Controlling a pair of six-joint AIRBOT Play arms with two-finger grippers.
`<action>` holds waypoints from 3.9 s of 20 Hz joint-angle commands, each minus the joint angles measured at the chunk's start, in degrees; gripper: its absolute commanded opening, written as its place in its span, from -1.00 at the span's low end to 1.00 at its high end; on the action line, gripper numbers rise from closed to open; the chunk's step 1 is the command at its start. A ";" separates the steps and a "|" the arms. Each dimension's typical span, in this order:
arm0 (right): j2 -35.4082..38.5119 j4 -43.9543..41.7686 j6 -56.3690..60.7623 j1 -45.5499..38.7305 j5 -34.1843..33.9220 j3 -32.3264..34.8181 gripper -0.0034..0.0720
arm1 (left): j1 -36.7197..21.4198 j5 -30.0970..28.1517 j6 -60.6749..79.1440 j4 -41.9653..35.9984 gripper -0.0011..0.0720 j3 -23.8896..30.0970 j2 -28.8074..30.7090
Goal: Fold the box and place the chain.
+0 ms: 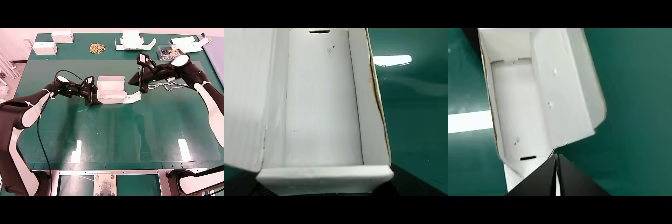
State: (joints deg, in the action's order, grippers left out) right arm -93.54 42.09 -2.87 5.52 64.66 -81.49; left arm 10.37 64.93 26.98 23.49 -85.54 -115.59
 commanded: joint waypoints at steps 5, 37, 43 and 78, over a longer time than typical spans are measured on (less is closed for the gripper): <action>-0.90 -2.67 -13.29 -1.38 -3.37 11.32 0.51 | 0.04 0.04 0.02 0.04 0.17 -0.04 -0.02; -9.94 -20.50 -27.63 3.34 -9.49 10.16 0.56 | 0.04 0.04 0.02 0.04 0.17 -0.04 -0.02; -10.51 -20.48 -26.58 2.99 -7.63 9.11 0.51 | 0.04 0.04 0.02 0.04 0.17 -0.04 -0.02; -6.69 -12.26 40.79 -0.20 -10.08 12.50 -0.90 | 0.04 0.02 0.02 0.04 0.17 -0.04 -0.02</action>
State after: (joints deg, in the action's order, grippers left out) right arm -99.72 30.85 37.41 2.98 54.63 -66.76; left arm 10.39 64.97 27.00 23.51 -85.54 -115.59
